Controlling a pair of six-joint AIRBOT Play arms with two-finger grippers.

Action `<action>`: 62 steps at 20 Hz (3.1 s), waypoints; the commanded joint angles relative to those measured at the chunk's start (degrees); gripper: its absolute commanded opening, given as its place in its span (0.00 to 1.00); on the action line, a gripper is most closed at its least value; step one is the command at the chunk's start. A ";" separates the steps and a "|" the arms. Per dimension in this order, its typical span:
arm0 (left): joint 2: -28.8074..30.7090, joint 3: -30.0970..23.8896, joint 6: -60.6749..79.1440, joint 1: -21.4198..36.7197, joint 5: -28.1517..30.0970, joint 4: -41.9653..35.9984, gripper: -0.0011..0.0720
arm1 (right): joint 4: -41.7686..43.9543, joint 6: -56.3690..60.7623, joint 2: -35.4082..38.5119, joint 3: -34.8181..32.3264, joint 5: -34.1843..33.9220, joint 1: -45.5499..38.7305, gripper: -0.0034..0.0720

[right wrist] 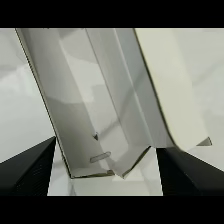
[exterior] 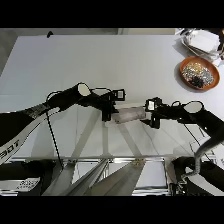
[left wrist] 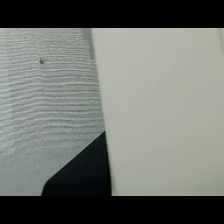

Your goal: Fold the box and place the chain.

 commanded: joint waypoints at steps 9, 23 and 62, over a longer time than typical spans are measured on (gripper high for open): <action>0.00 0.02 0.00 -0.04 0.04 0.00 0.03 | 0.24 -3.74 -6.21 0.26 4.31 1.81 0.91; 0.00 0.02 0.00 -0.04 0.04 0.00 0.03 | 0.79 -5.18 -9.57 0.26 2.23 1.62 0.73; 0.00 0.02 0.00 -0.04 0.04 0.00 0.03 | 2.93 -5.20 -11.80 0.24 3.41 0.02 0.57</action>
